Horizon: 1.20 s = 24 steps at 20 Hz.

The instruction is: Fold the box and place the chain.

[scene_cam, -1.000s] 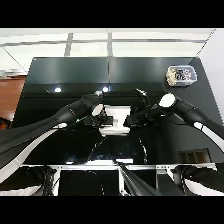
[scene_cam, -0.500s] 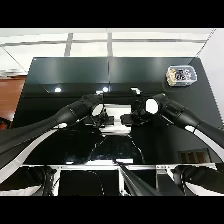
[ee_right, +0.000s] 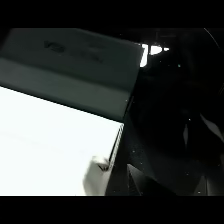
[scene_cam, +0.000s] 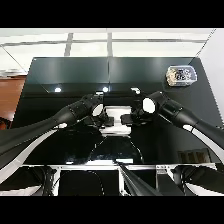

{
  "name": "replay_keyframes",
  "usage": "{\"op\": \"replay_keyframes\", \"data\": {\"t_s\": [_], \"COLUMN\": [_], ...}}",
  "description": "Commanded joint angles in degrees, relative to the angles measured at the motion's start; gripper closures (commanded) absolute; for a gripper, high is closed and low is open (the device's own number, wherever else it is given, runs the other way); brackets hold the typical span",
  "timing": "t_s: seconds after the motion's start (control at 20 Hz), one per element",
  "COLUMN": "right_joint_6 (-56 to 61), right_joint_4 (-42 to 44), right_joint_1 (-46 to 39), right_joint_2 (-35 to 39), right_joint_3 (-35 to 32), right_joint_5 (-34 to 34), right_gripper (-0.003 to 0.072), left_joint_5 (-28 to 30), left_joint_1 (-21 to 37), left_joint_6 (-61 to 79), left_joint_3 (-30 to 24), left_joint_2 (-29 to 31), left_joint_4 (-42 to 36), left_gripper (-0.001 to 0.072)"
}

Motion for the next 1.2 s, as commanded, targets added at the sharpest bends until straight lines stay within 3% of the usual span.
{"op": "replay_keyframes", "data": {"t_s": [0.0,0.2,0.45,1.0,1.15], "right_joint_6": [1.81,6.05,12.41,16.68,14.53], "right_joint_4": [-0.04,-4.70,-10.99,-8.81,-4.85], "right_joint_1": [1.38,3.80,4.63,4.63,4.63], "right_joint_2": [-1.95,-5.01,-6.49,-8.48,-9.92], "right_joint_3": [0.26,4.17,7.85,7.82,7.82], "right_joint_5": [0.76,2.01,8.55,9.33,8.59], "right_gripper": [0.0330,0.0330,0.0330,0.0330,0.0330], "left_joint_5": [0.17,0.15,-0.11,0.07,-0.09], "left_joint_1": [0.04,0.04,0.04,0.04,0.04], "left_joint_6": [-0.04,-0.04,-0.04,-0.04,-0.04], "left_joint_3": [0.04,0.04,0.04,0.04,0.04], "left_joint_2": [0.02,0.02,0.02,0.02,0.02], "left_joint_4": [0.00,-0.46,-0.46,-0.44,-0.42], "left_gripper": [0.0683,0.0683,0.0683,0.0683,0.0683]}}
